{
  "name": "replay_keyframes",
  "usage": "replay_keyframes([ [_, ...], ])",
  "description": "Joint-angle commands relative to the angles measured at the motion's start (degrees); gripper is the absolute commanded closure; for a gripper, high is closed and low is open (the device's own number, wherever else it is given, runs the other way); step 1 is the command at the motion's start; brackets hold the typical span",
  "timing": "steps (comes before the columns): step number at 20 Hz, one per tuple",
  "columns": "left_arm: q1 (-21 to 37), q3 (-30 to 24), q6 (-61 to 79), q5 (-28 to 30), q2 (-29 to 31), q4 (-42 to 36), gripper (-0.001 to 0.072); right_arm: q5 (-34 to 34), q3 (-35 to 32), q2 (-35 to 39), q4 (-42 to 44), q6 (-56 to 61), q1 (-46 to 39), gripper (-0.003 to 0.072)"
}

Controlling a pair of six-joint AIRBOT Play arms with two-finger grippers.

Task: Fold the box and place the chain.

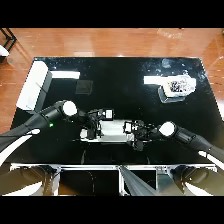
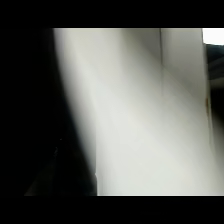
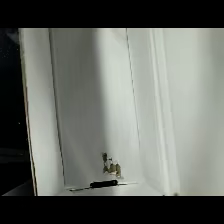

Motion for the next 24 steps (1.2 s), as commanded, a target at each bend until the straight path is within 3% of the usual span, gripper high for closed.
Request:
replay_keyframes([
  [1, 1.1, 0.1, -3.6, -0.9, 2.7, 0.3, 0.0064, -1.1, 0.0, 0.0, 0.3, 1.0, 0.1, 0.0158],
  [6, 3.5, 0.1, -12.9, -4.4, 8.0, 6.9, 0.0064, -1.1, 0.0, 0.0, 0.3, 1.0, 0.1, 0.0158],
  [9, 4.4, 0.1, -18.8, -10.3, 12.0, 9.7, 0.0070, -1.1, 0.0, 0.0, 0.3, 1.0, 0.1, 0.0159],
  [10, 4.4, 0.1, -22.3, -13.1, 13.2, 10.5, 0.0104, -1.1, 0.0, 0.0, 0.3, 1.0, 0.1, 0.0158],
  [11, 4.4, 0.1, -25.6, -16.0, 14.1, 11.1, 0.0159, -1.1, 0.0, 0.0, 0.3, 1.0, 0.1, 0.0158],
  [12, 4.4, 0.1, -29.0, -19.2, 14.7, 11.0, 0.0304, -1.1, 0.0, 0.0, 0.3, 1.0, 0.1, 0.0158],
  [13, 4.4, 0.1, -31.4, -22.5, 15.1, 10.9, 0.0528, -1.1, 0.0, 0.0, 0.3, 1.0, 0.1, 0.0158],
  [14, 4.4, 0.0, -32.0, -26.5, 15.3, 10.8, 0.0688, -1.1, 0.0, 0.0, 0.3, 1.0, 0.1, 0.0158],
  [16, 4.3, -0.2, -33.9, -30.1, 15.4, 7.6, 0.0688, -1.1, 0.0, 0.0, 0.3, 1.0, 0.1, 0.0158],
  [18, 3.7, -1.2, -33.4, -25.9, 15.4, 0.9, 0.0688, -1.1, 0.0, 0.0, 0.3, 1.0, 0.1, 0.0158],
  [24, 3.6, -6.7, -32.7, 8.2, 15.3, -10.5, 0.0688, -1.1, 0.0, 0.0, 0.3, 1.0, 0.1, 0.0158],
])
